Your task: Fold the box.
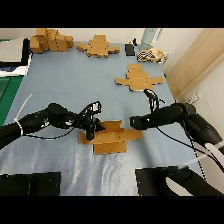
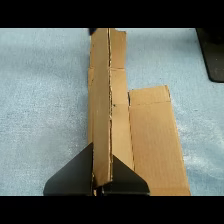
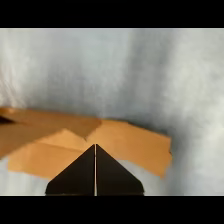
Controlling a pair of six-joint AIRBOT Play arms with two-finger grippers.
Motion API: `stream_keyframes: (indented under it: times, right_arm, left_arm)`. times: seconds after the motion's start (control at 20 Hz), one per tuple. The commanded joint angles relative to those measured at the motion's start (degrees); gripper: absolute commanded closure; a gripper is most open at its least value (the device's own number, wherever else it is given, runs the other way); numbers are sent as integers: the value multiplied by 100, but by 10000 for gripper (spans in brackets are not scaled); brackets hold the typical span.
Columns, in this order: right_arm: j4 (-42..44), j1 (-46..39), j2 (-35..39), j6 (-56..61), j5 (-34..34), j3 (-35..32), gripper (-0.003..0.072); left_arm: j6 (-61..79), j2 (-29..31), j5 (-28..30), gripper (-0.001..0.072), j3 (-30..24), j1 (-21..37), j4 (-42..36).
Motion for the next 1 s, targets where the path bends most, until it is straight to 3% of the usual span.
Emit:
stream_keyframes:
  times: [0.0,0.15,0.25,0.3,0.35,0.4,0.55,0.75,0.95]
  right_arm:
    - [-732,732,638,321,-994,-48,683]
    - [-597,2455,1143,-507,-946,-398,683]
    - [-1058,3674,1099,-566,-616,-658,680]
    - [-1458,4127,1003,-566,-492,-745,613]
    - [-1932,4494,852,-564,-304,-809,257]
    - [-2400,4734,671,-564,-129,-835,53]
    - [-3331,4868,79,-544,387,-835,53]
    - [-3685,4868,-717,-540,820,-833,53]
    - [-4074,4868,-807,-39,1150,-765,53]
  left_arm:
    - [2,-4,0,696,0,-2,4]
    - [2,-4,0,696,0,-2,4]
    - [2,-4,0,695,0,-2,4]
    - [2,-4,0,695,0,-4,4]
    - [2,-4,2,696,0,-2,4]
    - [2,-4,2,696,0,-2,4]
    - [2,-4,0,695,0,-2,4]
    - [2,-4,2,695,-2,-2,4]
    - [2,-4,0,695,0,-4,4]
